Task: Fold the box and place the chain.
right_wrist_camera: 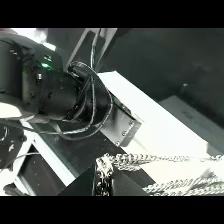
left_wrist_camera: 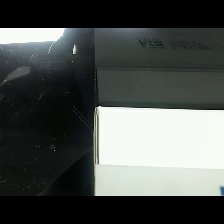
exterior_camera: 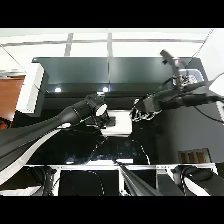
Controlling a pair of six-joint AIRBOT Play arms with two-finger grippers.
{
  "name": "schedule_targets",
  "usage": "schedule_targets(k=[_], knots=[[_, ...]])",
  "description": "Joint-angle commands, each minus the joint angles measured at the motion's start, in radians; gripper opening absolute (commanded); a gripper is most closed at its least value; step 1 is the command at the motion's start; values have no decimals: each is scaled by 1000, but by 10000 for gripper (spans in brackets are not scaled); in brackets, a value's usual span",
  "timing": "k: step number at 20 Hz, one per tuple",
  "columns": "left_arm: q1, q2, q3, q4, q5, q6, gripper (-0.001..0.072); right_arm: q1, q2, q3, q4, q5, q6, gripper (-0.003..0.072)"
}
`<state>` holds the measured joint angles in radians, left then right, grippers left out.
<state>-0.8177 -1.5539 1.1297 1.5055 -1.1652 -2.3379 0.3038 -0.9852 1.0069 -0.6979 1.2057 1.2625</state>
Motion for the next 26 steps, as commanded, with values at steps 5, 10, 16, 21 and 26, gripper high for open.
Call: schedule_targets(k=[5,10,16,21,26], knots=[[1,0,0,0,1,0,28,91,-152,-23,35,-69,-21,18],[1,0,0,0,1,0,29,14,-151,-23,12,2,-21,362],[1,0,0,0,1,0,29,-352,-100,-69,-475,-145,64,361],[1,0,0,0,1,0,28,-573,-175,-217,-538,-571,347,720],[1,0,0,0,1,0,28,-595,-437,-73,-342,-603,341,720]])
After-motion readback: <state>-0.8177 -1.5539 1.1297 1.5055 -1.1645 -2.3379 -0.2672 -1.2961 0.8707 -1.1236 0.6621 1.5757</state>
